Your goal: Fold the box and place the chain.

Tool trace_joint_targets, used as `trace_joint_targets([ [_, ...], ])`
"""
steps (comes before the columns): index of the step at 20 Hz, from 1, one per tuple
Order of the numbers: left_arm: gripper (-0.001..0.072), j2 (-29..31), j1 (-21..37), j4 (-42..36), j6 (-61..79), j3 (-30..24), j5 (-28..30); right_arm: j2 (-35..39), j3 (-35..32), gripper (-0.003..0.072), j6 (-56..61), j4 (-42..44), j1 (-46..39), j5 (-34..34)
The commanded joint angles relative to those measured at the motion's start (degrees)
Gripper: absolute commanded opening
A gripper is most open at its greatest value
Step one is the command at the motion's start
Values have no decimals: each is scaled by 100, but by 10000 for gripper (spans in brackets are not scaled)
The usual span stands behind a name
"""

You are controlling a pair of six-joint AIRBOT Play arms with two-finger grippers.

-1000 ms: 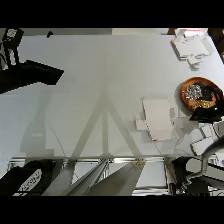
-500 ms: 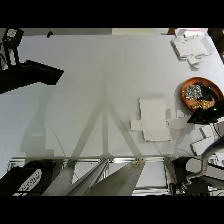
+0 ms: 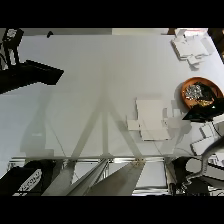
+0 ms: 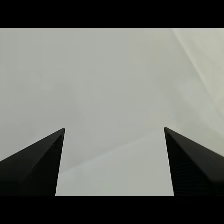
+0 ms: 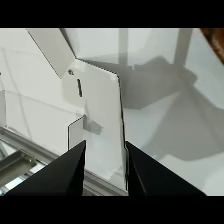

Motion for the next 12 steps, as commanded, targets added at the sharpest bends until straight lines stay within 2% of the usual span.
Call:
trace_joint_targets([
  [1, 695, -2, -2, 0, 2, 0, 0, -4, -2, 282, -4, -96, 256, -151],
  [4, 695, -2, 0, 0, 2, 0, 0, -4, -2, 251, 15, -387, 557, -61],
  [7, 695, -2, -2, 0, 2, 0, 2, -4, -2, 121, 13, -319, 756, -79],
  [8, 695, -2, -2, 0, 2, 0, 2, -4, -2, 7, 13, -319, 813, -87],
  [12, 695, -2, 0, 0, 2, 0, 0, -2, 0, 10, -17, -81, 1047, -81],
])
